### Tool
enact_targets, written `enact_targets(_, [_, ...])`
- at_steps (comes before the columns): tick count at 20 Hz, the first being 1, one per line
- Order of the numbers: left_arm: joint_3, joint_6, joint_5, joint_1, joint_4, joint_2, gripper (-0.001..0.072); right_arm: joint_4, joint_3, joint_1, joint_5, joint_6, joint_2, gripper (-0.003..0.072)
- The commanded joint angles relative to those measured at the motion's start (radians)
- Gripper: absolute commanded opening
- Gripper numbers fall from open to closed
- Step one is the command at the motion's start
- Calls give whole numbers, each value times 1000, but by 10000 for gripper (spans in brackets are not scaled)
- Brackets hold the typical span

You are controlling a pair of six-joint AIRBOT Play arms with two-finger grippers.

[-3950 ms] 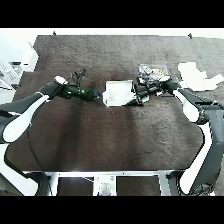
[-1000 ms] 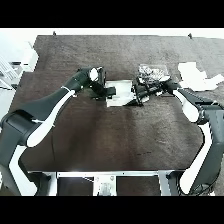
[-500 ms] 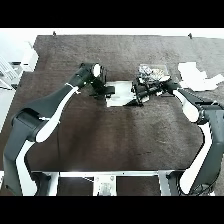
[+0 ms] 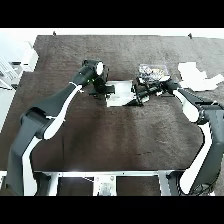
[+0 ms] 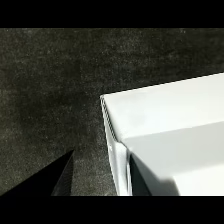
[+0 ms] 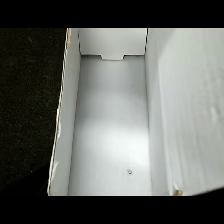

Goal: Fold the box and place the chain.

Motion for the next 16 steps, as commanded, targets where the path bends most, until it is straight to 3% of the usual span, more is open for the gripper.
enact_targets(1, [28, -11, -8, -7, -2, -26, 387, 0, 0, 0, 0, 0, 0, 431])
enact_targets(6, [28, -11, 58, -29, -8, -26, 387, 0, 0, 0, 0, 0, 0, 431])
enact_targets(16, [27, -101, 5, -34, 13, -26, 386, 0, 0, 0, 0, 0, 0, 431])
